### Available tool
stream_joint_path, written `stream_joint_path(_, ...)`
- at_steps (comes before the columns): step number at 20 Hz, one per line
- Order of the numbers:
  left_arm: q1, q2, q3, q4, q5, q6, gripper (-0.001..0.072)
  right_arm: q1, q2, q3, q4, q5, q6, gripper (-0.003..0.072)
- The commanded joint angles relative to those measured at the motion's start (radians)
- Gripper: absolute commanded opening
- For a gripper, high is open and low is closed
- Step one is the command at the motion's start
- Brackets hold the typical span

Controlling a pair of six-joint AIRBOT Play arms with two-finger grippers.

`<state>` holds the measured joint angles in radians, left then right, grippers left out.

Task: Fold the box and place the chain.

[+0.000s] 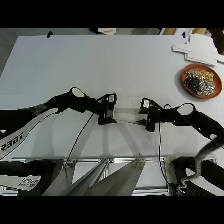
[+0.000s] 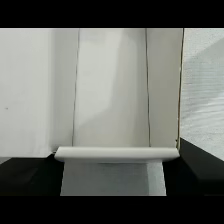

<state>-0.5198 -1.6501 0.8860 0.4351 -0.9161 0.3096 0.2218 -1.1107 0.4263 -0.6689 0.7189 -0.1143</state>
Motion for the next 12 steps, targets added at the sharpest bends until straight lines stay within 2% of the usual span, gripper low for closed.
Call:
stream_joint_path(1,0.001,0.001,0.001,0.000,0.000,0.000,0.0209,0.000,0.117,-0.002,-0.252,0.046,0.315,0.0205)
stream_joint_path(2,0.001,0.001,0.001,0.000,0.000,0.000,0.0209,0.000,0.167,-0.002,-0.312,0.074,0.391,0.0093)
stream_joint_path(3,0.001,0.001,0.001,0.000,0.000,0.000,0.0209,0.000,0.215,-0.002,-0.365,0.106,0.478,0.0017)
stream_joint_path(6,0.001,0.001,0.001,0.000,0.000,0.000,0.0209,-0.083,0.294,-0.002,-0.408,0.157,0.775,0.0016)
stream_joint_path(10,0.001,0.001,0.001,0.000,0.000,0.000,0.0209,-0.318,0.306,-0.005,-0.432,0.169,1.168,0.0016)
stream_joint_path(12,0.001,0.001,0.001,0.000,0.000,0.000,0.0209,-0.434,0.306,-0.024,-0.457,0.185,1.270,0.0015)
